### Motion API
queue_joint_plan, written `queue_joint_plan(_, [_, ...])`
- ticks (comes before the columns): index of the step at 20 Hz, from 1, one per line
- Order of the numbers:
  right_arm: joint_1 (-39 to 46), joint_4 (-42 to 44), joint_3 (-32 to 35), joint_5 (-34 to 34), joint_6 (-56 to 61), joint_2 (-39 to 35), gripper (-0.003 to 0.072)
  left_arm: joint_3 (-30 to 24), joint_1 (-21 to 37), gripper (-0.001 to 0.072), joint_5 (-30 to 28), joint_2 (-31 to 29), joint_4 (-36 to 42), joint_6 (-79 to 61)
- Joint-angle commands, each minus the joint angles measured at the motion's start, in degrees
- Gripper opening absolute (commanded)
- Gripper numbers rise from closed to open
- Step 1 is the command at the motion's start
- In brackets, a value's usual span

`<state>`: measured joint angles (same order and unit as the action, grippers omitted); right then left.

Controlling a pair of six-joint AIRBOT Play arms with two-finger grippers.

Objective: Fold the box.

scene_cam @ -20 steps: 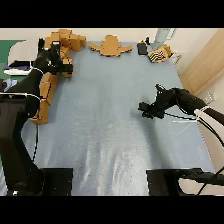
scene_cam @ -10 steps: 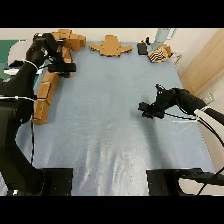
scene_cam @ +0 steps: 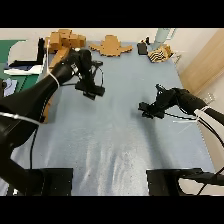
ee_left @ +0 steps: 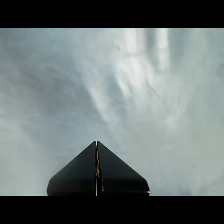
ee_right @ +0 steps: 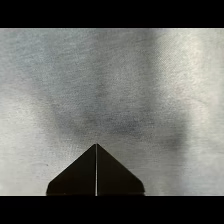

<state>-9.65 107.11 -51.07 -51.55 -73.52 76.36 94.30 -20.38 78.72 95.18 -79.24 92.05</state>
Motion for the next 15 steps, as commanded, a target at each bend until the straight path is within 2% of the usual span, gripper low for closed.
queue_joint_plan(1, [0.0, 0.0, -0.1, 0.0, 0.0, 0.0, 0.0006, -14.4, -3.8, 0.0013, -5.0, -8.5, -0.2, 2.4])
queue_joint_plan(3, [0.0, 0.0, -0.1, 0.0, 0.0, 0.0, 0.0006, -21.4, -4.0, 0.0013, -8.0, -13.1, 0.1, 3.0])
queue_joint_plan(5, [0.0, 0.0, -0.1, 0.0, 0.0, 0.0, 0.0006, -24.7, -3.9, 0.0013, -8.9, -15.6, 0.1, 3.6])
queue_joint_plan(15, [0.0, 0.0, -0.1, 0.0, 0.0, 0.0, 0.0006, -25.0, -3.9, 0.0013, -8.2, -15.9, 0.5, 3.6])
